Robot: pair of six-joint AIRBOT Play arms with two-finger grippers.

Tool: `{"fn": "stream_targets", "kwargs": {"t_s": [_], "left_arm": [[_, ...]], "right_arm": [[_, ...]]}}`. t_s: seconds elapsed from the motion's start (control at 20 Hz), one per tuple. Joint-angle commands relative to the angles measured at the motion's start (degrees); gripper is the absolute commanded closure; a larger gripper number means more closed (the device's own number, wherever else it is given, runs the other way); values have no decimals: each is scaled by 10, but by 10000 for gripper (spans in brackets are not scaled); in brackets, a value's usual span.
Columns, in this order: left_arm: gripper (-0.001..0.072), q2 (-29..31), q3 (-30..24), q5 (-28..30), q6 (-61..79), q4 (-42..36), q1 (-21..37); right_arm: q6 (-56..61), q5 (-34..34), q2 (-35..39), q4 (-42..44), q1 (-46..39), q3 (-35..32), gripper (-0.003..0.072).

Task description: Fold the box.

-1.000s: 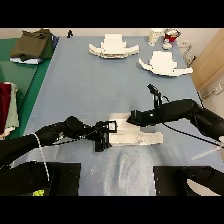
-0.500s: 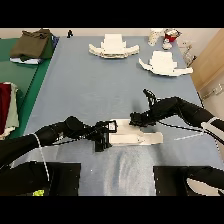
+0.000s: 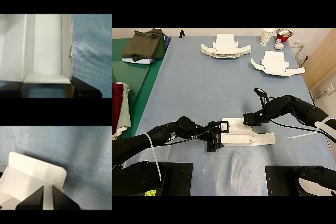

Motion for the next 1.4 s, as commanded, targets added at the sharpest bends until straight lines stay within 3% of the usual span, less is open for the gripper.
{"fn": "stream_targets", "kwargs": {"t_s": [0.0, 0.4, 0.5, 0.65, 0.7, 0.75, 0.8, 1.0, 1.15, 1.2, 1.25, 1.35], "left_arm": [[192, 0, 0, 0, 0, -1, 0], [193, 0, 0, 1, 0, -1, 0], [193, 0, 0, 1, 0, -1, 0], [193, 0, 0, 1, 0, -1, 0], [193, 0, 0, 1, 0, -1, 0], [192, 0, 0, 1, 0, -1, 0], [193, 0, 0, 1, 0, -1, 0], [193, 0, 0, 1, 0, -1, 0], [192, 0, 0, 1, 0, -1, 0], [192, 0, 0, 0, 0, -1, 0], [192, 0, 0, 1, 0, -1, 0], [192, 0, 0, 1, 0, -1, 0]], "right_arm": [[-58, -36, 50, -38, 0, 19, 529], [-286, -205, 218, -87, 0, -20, 503], [-309, -206, 246, -118, 0, -53, 181], [-386, -168, 249, -130, 0, -100, 156], [-424, -141, 246, -130, 0, -112, 119], [-470, -108, 242, -130, 0, -123, -6], [-515, -75, 237, -130, 0, -132, -25], [-649, -31, 198, -89, 0, -139, -22], [-698, -27, 176, -58, 1, -139, 59], [-714, -21, 172, -49, 1, -139, 105], [-728, -21, 169, -39, 1, -139, 234], [-735, -21, 165, -20, 1, -139, 364]]}}
